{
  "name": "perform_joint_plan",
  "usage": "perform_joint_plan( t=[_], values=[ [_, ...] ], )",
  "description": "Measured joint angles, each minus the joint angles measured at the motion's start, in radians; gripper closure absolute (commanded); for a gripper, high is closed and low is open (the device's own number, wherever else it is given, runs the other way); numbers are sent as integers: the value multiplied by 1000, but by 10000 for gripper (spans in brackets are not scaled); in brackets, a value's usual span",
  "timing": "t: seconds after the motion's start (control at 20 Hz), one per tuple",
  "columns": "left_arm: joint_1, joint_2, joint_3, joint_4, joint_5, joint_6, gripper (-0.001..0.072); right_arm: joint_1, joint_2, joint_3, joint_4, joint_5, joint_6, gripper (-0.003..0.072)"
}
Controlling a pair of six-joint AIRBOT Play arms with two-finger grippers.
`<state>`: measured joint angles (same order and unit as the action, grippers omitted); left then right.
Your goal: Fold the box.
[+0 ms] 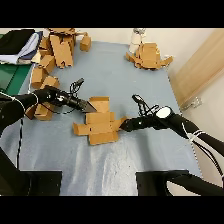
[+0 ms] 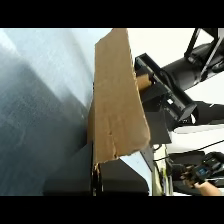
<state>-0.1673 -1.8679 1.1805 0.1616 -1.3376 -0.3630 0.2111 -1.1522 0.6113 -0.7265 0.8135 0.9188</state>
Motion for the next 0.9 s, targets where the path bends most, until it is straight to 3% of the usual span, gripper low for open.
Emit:
perform_joint_plan(
  t=[0.4,0.9],
  values=[
    [-32,160,-32,19,34,178,698,-112,140,84,5,-32,145,506],
    [-96,375,-361,-117,217,606,698,-138,214,98,8,-69,204,506]
  ],
)
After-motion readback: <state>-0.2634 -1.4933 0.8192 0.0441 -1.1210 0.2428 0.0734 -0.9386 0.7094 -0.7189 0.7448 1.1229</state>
